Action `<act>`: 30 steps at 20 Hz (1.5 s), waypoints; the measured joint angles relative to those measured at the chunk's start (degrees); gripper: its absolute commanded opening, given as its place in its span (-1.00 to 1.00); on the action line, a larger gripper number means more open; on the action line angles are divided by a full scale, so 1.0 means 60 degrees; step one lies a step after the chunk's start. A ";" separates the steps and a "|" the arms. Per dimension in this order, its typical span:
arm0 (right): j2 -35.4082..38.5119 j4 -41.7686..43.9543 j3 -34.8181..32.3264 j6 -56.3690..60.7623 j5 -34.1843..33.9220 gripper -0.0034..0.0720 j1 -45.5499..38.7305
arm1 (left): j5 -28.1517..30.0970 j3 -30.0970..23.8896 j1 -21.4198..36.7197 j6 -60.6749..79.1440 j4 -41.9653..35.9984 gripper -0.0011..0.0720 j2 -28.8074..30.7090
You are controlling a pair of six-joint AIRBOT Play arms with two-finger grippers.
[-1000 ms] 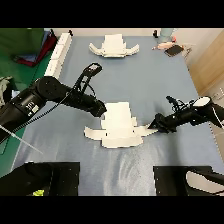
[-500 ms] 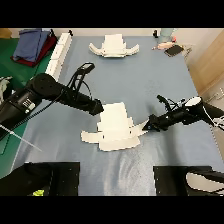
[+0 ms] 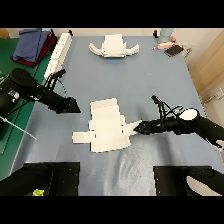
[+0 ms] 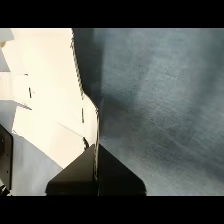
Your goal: Fold the box.
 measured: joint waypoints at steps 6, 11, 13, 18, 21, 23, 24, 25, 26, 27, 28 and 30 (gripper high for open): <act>0.0699 0.0007 -0.0222 0.0321 -0.0590 -0.91 0.0579 | 0.0448 -0.0197 0.0044 0.1140 -0.1020 0.21 -0.1869; 0.0827 -0.0280 -0.0262 0.0729 -0.0648 -0.91 0.1118 | 0.1100 0.0368 0.0033 0.2743 -0.2601 0.21 -0.3712; 0.0845 -0.0430 -0.0266 0.0874 -0.0659 -0.91 0.1246 | 0.1093 0.0725 0.0033 0.3257 -0.3031 0.21 -0.4360; 0.0852 -0.0634 -0.0266 0.1027 -0.0696 -0.91 0.1366 | -0.0018 0.1177 0.0022 0.4237 -0.3446 0.18 -0.5300; 0.0852 -0.0776 -0.0266 0.1078 -0.0798 -0.91 0.1373 | -0.0918 0.1246 0.0022 0.4597 -0.3497 0.18 -0.5461; 0.0852 -0.0834 -0.0266 0.1144 -0.0823 -0.91 0.1388 | -0.1275 0.1264 0.0022 0.4725 -0.3530 0.18 -0.5512; 0.0852 -0.0863 -0.0266 0.1151 -0.0849 -0.91 0.1388 | -0.1421 0.1268 0.0022 0.4787 -0.3534 -0.05 -0.5526; 0.0852 -0.0885 -0.0266 0.1162 -0.0867 -0.91 0.1388 | -0.1548 0.1271 0.0015 0.4834 -0.3537 -0.37 -0.5533; 0.0852 -0.0907 -0.0266 0.1191 -0.0871 -0.91 0.1388 | -0.1661 0.1264 -0.0015 0.4914 -0.3526 -0.38 -0.5544; 0.0852 -0.0940 -0.0270 0.1191 -0.0878 -0.91 0.1388 | -0.1756 0.1249 -0.0062 0.4994 -0.3530 -0.38 -0.5548; 0.0852 -0.0954 -0.0270 0.1191 -0.0885 -0.91 0.1388 | -0.1829 0.1231 -0.0109 0.5071 -0.3534 -0.38 -0.5555; 0.0852 -0.0962 -0.0270 0.1213 -0.0951 -0.91 0.1388 | -0.1854 0.1191 -0.0277 0.5209 -0.3504 -0.92 -0.5577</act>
